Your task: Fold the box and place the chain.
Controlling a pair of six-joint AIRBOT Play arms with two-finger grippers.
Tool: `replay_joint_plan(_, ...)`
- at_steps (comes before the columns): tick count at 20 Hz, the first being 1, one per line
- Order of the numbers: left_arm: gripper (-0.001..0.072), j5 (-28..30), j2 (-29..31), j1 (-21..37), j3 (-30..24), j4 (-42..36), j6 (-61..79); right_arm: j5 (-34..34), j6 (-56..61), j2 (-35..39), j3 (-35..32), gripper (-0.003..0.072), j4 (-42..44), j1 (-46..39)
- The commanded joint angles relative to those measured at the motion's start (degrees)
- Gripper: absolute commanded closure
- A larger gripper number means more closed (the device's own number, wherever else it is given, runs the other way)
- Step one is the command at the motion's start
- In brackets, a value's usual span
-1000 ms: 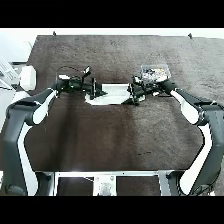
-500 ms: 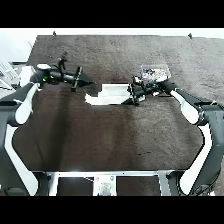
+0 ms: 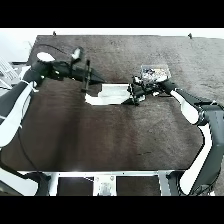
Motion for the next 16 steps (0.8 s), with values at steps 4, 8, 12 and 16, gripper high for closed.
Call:
replay_joint_plan(4,0.0689,11.74,1.79,-6.43,-10.56,2.56,0.76,0.0,0.02,-0.04,0.0,0.0104,0.02,0.04)
replay_joint_plan(8,0.0693,16.02,-0.55,-7.02,-10.58,2.4,1.99,0.0,0.02,-0.04,-0.04,0.0105,0.02,0.04)
replay_joint_plan(12,0.0693,28.02,-1.05,-7.02,-10.34,-1.16,3.8,0.0,0.02,-0.04,-0.04,0.0105,0.02,0.02)
replay_joint_plan(16,0.0692,29.79,-7.04,-6.29,-4.46,-6.38,7.1,0.0,0.02,-0.04,-0.04,0.0105,0.02,0.04)
